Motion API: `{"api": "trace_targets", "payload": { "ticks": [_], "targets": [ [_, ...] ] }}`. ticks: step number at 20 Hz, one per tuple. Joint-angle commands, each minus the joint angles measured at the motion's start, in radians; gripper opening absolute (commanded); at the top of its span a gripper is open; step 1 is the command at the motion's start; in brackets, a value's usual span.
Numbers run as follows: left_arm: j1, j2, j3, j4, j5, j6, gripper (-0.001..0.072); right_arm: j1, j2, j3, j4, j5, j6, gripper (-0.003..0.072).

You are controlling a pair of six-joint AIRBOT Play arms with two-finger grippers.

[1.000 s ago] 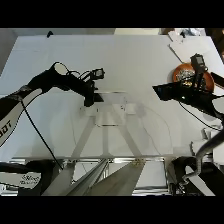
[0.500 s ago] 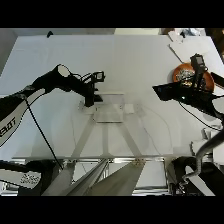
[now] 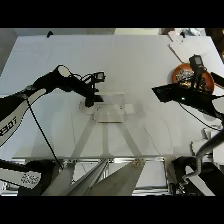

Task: Fold the box and place the chain.

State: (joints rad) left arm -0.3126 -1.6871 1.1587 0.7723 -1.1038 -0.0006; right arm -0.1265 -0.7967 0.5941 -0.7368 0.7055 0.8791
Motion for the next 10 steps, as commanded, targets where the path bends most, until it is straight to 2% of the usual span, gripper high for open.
{"api": "trace_targets", "payload": {
  "ticks": [1,4,8,10],
  "targets": [
    [-0.001,0.0,0.0,0.003,0.001,0.0,0.0014,0.001,0.001,0.001,0.031,0.147,-0.165,0.0451],
    [-0.001,0.0,0.0,0.003,0.001,0.0,0.0014,0.001,0.001,0.001,0.035,0.315,-0.371,0.0473],
    [0.0,0.0,0.0,0.003,0.0,0.0,0.0014,0.001,0.001,0.001,0.035,0.404,-0.672,0.0689],
    [-0.001,0.0,0.0,0.003,0.0,0.0,0.0014,0.001,-0.001,0.001,0.034,0.421,-0.764,0.0691]
  ]
}}
